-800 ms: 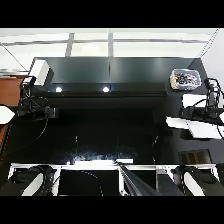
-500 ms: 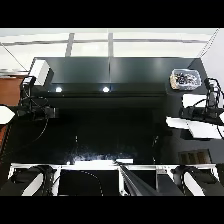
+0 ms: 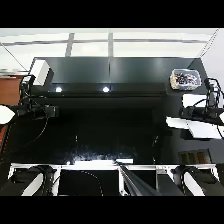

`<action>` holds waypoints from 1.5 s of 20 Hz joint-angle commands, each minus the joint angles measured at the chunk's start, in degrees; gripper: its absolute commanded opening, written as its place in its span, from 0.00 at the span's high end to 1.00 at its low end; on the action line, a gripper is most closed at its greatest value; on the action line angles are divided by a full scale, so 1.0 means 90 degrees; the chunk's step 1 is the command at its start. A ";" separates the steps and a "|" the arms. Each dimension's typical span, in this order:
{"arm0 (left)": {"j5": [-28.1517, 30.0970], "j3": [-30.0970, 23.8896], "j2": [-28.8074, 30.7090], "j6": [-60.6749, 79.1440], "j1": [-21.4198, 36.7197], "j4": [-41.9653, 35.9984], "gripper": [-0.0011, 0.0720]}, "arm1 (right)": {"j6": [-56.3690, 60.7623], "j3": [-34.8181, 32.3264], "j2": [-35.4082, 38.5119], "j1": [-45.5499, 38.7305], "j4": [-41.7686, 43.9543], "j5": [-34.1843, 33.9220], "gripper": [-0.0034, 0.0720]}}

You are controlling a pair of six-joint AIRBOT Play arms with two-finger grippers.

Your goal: Fold the box and place the chain.

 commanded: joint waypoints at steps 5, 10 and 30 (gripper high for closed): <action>0.0129 -0.0002 -0.0061 0.0007 -0.0002 -0.0702 0.95 | 0.0007 -0.0002 -0.0002 0.0000 0.0355 -0.0267 0.93; 0.0138 -0.0002 -0.0126 0.0005 -0.0002 -0.0831 0.95 | 0.0010 0.0000 -0.0002 -0.0002 0.0447 -0.0425 0.90; 0.0148 0.0000 -0.0194 0.0005 -0.0002 -0.0867 0.95 | -0.0415 0.3327 -0.2943 -0.6365 0.1338 0.0743 0.02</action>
